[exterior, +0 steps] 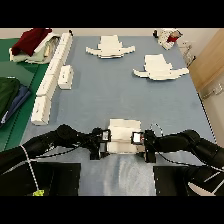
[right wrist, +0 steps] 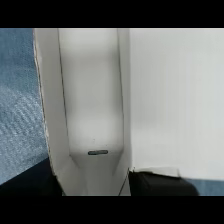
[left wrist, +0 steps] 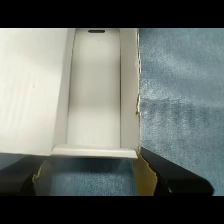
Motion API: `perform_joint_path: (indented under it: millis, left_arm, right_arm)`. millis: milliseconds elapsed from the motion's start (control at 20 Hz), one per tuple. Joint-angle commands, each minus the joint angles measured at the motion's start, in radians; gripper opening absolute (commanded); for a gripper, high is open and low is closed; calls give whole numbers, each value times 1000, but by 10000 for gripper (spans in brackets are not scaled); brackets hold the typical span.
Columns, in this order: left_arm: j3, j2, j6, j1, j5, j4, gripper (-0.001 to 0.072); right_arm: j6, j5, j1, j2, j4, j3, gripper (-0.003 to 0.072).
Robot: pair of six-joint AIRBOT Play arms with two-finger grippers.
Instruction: Fold the box.
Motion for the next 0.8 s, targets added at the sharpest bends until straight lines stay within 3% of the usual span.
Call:
perform_joint_path:
  millis: [0,750]
  left_arm:
    - [11,-13,-30,-13,4,37,697]
    - [47,-57,-114,-55,13,118,696]
  right_arm:
    - [0,1,1,0,0,0,447]
    - [0,1,1,0,0,0,447]
